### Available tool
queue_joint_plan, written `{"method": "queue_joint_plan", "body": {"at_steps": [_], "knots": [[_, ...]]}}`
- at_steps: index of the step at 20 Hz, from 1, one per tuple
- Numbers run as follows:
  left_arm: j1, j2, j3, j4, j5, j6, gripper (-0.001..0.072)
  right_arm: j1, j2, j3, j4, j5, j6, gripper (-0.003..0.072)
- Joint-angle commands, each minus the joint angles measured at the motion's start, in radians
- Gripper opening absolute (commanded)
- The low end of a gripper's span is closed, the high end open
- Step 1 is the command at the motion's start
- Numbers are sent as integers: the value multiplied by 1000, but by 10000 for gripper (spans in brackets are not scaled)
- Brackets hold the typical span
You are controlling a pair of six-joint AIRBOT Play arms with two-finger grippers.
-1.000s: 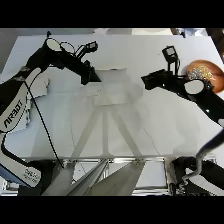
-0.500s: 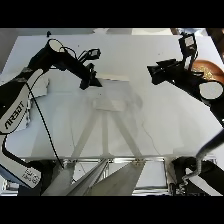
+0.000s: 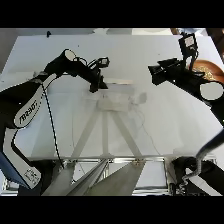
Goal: Fold the box and place the chain.
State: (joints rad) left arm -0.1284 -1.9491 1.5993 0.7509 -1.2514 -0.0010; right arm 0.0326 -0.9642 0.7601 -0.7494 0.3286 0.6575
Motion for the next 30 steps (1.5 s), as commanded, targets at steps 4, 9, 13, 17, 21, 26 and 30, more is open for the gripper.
{"method": "queue_joint_plan", "body": {"at_steps": [4,9,13,17,21,26,30], "knots": [[-2,-26,0,0,54,-9,5,0,-3,0,-7,0,1,459],[-2,-36,0,-2,63,-43,5,0,-29,0,-7,0,17,459],[-2,-36,0,-2,69,-78,4,0,-38,0,-7,0,23,459],[-2,-36,0,-1,71,-77,5,0,-38,0,-7,0,23,459],[-2,-36,0,19,71,-77,7,0,-38,0,-7,0,23,459],[-3,-36,0,24,70,-73,8,1,-38,0,-7,0,23,459],[-2,-35,0,24,57,-40,4,0,-38,0,-7,0,23,459]]}}
